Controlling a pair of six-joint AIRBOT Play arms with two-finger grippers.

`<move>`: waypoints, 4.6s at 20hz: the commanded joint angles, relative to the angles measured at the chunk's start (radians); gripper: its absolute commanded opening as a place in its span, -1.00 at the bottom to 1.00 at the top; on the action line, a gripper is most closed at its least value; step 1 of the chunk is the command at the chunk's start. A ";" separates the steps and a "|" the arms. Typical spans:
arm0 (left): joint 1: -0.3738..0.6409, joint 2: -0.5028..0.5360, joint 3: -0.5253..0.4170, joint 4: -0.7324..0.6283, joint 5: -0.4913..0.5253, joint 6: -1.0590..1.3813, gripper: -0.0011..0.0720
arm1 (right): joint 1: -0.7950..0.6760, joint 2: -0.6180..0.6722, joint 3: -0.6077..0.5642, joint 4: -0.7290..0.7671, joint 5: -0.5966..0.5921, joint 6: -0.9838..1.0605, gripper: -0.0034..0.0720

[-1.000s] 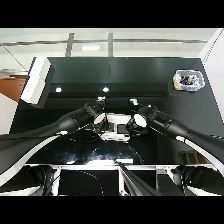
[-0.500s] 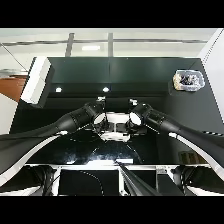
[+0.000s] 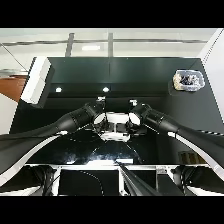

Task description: Fold the box and place the chain.

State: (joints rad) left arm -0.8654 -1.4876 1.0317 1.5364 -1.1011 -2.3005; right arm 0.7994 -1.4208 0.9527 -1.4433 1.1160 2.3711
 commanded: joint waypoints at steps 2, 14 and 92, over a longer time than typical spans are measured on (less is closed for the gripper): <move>0.000 -0.001 0.000 0.000 0.000 0.000 -0.88 | 0.000 -0.005 0.001 0.006 0.001 0.001 -0.42; 0.000 -0.001 0.000 0.000 0.000 0.000 -0.88 | 0.000 -0.006 0.001 0.006 0.003 0.000 -0.72; 0.000 -0.001 0.000 -0.031 -0.007 0.000 -0.88 | -1.054 0.098 0.184 -0.203 -0.155 -0.576 0.96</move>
State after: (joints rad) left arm -0.8654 -1.4879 1.0317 1.5242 -1.1065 -2.3013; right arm -0.1570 -1.1522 1.0435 -1.7592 0.9958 1.8156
